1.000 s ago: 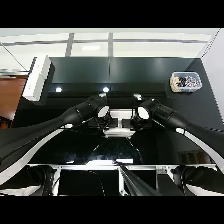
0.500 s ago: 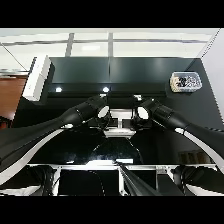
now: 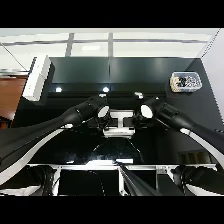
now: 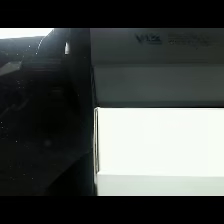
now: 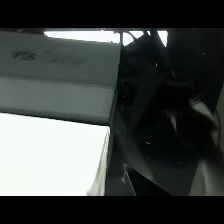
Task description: Fold the box and place the chain.
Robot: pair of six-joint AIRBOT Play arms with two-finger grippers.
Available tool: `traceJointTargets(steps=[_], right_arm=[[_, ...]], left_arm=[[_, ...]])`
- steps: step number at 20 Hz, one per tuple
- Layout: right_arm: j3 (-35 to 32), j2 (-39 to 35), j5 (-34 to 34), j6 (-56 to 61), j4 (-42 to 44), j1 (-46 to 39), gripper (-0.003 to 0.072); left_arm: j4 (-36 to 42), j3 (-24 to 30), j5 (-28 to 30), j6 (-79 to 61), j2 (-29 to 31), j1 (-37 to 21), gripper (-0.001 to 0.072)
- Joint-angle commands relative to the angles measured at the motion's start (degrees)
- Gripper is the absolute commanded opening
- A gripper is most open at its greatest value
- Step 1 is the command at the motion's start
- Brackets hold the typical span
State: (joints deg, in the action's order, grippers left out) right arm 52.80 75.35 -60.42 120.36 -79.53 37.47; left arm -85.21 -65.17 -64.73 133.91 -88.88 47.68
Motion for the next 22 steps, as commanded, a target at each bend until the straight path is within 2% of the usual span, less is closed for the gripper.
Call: traceJointTargets(steps=[1, 4, 6, 9, 11, 13, 14, 15, 16, 18, 22], right_arm=[[0.02, -7.34, -4.61, -2.78, -7.13, -1.38, 0.0319], [0.02, -18.86, -5.35, -7.48, -16.48, -3.17, 0.0318], [-0.04, -25.09, -5.2, -7.23, -29.62, -6.21, 0.0317], [-0.2, -27.34, -2.23, -7.28, -36.72, -17.16, 0.0318], [-2.49, -26.93, 6.62, -7.21, -36.39, -26.53, 0.0318], [-5.14, -25.27, 16.59, -5.44, -35.8, -34.77, 0.0319], [-5.57, -23.58, 19.34, -3.98, -35.78, -37.9, 0.0376], [-5.57, -20.94, 21.53, -3.23, -35.21, -40.72, 0.0683], [-5.29, -17.99, 22.88, -4.17, -33.97, -42.75, 0.0714], [-2.27, -11.02, 22.27, -7.61, -30.73, -45.44, 0.0714], [13.22, 3.63, 14.6, -11.21, -21.35, -49.4, 0.0711]], left_arm=[[-0.26, -0.04, -0.04, 0.04, 0.0, -0.04, 0.0031], [-0.26, -0.04, -0.04, 0.02, 0.0, -0.04, 0.0031], [-0.26, -0.04, -0.28, 0.02, 0.0, -0.04, 0.0031], [-0.26, -0.04, -0.28, 0.02, 0.0, -0.04, 0.0031], [-0.24, -0.04, -0.26, 0.04, 0.0, -0.04, 0.0031], [-0.24, -0.04, -0.15, 0.02, 0.0, -0.04, 0.0031], [-0.24, -0.04, 0.0, 0.02, 0.0, -0.04, 0.0032], [-0.22, -0.04, 0.13, 0.02, 0.0, -0.04, 0.0031], [-0.22, -0.04, 0.13, 0.04, 0.0, -0.04, 0.0032], [-0.17, -0.04, -0.07, 0.04, 0.0, -0.04, 0.0032], [-0.26, -0.04, -0.48, 0.02, 0.0, -0.07, 0.0032]])
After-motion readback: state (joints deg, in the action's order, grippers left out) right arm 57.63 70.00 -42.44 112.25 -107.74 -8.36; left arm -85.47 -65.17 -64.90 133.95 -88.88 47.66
